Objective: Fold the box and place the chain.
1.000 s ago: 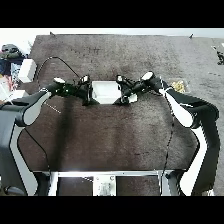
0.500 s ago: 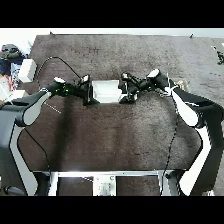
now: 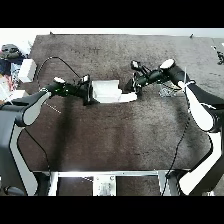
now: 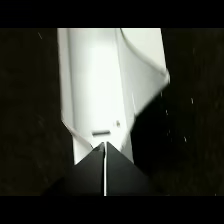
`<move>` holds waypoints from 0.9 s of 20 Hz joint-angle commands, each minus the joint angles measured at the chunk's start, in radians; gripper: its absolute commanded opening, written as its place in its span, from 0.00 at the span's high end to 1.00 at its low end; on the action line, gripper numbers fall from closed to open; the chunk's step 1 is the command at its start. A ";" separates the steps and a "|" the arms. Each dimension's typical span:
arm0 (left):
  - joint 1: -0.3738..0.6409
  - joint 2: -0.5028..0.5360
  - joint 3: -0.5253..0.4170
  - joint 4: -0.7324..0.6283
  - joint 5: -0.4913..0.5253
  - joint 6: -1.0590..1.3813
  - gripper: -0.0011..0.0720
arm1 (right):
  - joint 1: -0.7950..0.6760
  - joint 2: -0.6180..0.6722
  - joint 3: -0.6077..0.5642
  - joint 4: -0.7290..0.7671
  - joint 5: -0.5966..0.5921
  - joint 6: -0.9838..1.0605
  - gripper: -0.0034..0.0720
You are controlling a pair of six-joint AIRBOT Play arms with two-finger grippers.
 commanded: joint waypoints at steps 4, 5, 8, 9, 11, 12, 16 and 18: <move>0.000 -0.001 0.000 0.001 0.000 0.001 0.67 | 0.057 -0.001 0.000 0.194 -0.022 0.023 0.93; 0.000 -0.001 0.000 0.001 0.001 0.001 0.67 | 0.071 -0.008 0.000 0.193 -0.100 0.023 0.93; 0.000 -0.001 0.000 0.001 0.000 0.001 0.67 | 0.088 -0.011 0.000 0.194 -0.296 0.024 0.93; 0.000 -0.001 0.000 0.001 0.000 0.001 0.67 | 0.088 -0.013 0.000 0.193 -0.343 0.024 0.93; 0.000 -0.001 0.000 0.001 0.001 0.001 0.67 | 0.087 -0.027 0.000 0.193 -0.410 0.024 0.93; 0.000 -0.001 0.000 0.001 0.001 0.001 0.67 | 0.087 -0.037 0.000 0.190 -0.417 0.024 0.93; 0.000 -0.001 0.000 0.001 0.001 0.001 0.67 | 0.087 -0.089 0.000 0.138 -0.340 0.024 0.93; 0.000 -0.001 0.000 0.001 0.001 0.001 0.67 | 0.087 -0.107 0.000 0.106 -0.309 0.024 0.93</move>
